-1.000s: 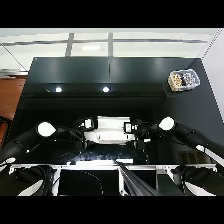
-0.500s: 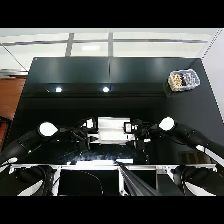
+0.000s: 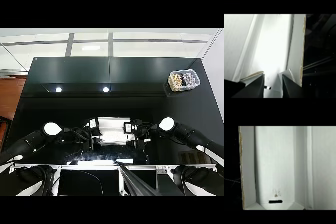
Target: Fold the box and place the chain.
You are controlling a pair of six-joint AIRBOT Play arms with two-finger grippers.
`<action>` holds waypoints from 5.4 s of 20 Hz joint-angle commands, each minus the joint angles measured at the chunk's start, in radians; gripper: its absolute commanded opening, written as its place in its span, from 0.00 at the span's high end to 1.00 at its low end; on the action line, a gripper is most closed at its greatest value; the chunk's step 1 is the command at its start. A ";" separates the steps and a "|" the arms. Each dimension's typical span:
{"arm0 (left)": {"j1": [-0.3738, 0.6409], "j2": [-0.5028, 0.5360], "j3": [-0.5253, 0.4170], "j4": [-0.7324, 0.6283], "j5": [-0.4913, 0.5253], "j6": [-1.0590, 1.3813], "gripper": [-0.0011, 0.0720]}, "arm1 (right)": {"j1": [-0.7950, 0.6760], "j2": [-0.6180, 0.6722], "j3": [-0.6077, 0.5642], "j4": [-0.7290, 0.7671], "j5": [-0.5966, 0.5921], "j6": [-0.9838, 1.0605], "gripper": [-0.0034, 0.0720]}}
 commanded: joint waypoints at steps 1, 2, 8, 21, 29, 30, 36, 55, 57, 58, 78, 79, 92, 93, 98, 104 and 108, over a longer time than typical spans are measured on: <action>-0.011 -0.012 0.001 -0.033 0.016 0.017 0.63 | 0.000 0.000 -0.001 0.002 0.000 0.002 0.61; -0.011 -0.012 0.001 -0.033 0.016 0.018 0.69 | 0.000 0.000 -0.001 0.002 0.000 0.002 0.61; -0.011 -0.012 0.001 -0.033 0.015 0.018 0.53 | 0.000 0.000 -0.001 0.002 0.000 0.002 0.61; 0.672 0.213 0.013 0.478 -0.278 -1.141 0.94 | 0.000 0.000 -0.001 0.002 -0.002 0.002 0.61; 0.883 0.097 -0.086 0.478 -0.431 -1.269 0.94 | 0.000 -0.001 -0.001 0.002 -0.002 0.002 0.61; 0.851 0.055 -0.095 0.475 -0.444 -1.269 0.93 | 0.000 -0.001 -0.001 0.002 -0.002 0.002 0.61; 0.668 -0.134 -0.095 0.127 -0.410 -1.051 0.94 | 0.000 -0.001 -0.001 0.002 -0.002 0.002 0.61; 0.257 -0.134 0.124 0.035 -0.321 -0.990 0.11 | 0.000 -0.001 -0.001 0.002 -0.002 0.002 0.61; 0.195 -0.124 0.124 0.099 -0.242 -1.109 0.11 | 0.000 -0.001 -0.001 0.002 -0.003 0.002 0.61; 0.166 -0.114 0.124 0.133 -0.203 -1.173 0.11 | 0.000 -0.001 -0.001 0.002 -0.003 0.003 0.61; -0.263 -0.143 0.436 1.058 -0.336 -2.394 0.32 | 0.000 -0.001 -0.001 0.001 -0.008 0.008 0.61; -0.269 -0.163 0.459 1.065 -0.371 -2.394 0.32 | 0.000 -0.001 -0.001 0.001 -0.008 0.008 0.61; -0.345 -0.267 0.500 1.072 -0.318 -2.481 0.49 | 0.000 -0.001 -0.001 0.001 -0.008 0.008 0.61; -0.344 -0.270 0.500 1.071 -0.316 -2.482 0.50 | 0.000 -0.001 -0.001 0.001 -0.008 0.008 0.61; -0.344 -0.287 0.501 1.071 -0.316 -2.489 0.62 | 0.000 -0.001 -0.001 0.001 -0.008 0.008 0.61; -0.346 -0.288 0.502 1.071 -0.307 -2.488 0.89 | 0.000 -0.001 -0.001 0.001 -0.008 0.008 0.61; -0.346 -0.288 0.502 1.071 -0.309 -2.488 0.92 | 0.000 -0.001 -0.001 0.001 -0.008 0.008 0.61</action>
